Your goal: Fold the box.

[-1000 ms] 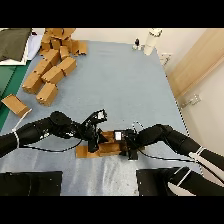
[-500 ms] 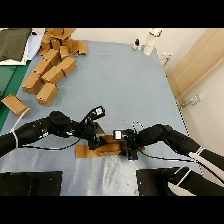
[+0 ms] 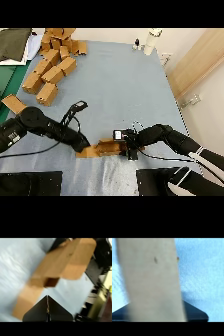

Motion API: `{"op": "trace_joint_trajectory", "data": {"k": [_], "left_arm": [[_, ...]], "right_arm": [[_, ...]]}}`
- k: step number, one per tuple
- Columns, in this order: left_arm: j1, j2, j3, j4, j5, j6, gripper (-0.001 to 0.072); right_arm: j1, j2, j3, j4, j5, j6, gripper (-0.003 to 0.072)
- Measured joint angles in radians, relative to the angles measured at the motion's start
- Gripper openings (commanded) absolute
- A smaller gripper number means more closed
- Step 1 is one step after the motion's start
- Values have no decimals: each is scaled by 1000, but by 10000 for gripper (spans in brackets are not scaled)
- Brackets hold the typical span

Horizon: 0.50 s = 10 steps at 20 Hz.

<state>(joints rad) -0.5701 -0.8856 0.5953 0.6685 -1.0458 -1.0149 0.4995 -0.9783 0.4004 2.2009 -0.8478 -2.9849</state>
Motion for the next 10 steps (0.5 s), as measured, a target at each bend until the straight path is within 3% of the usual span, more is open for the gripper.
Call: {"op": "trace_joint_trajectory", "data": {"k": [3,7,10], "left_arm": [[-131,11,-31,-67,11,-249,10],[-333,-42,-58,-296,325,-359,10],[-391,-109,-64,-475,567,-306,9]], "right_arm": [[0,0,0,0,0,0,497],[0,0,0,0,0,0,496],[0,0,0,0,0,0,496]]}}
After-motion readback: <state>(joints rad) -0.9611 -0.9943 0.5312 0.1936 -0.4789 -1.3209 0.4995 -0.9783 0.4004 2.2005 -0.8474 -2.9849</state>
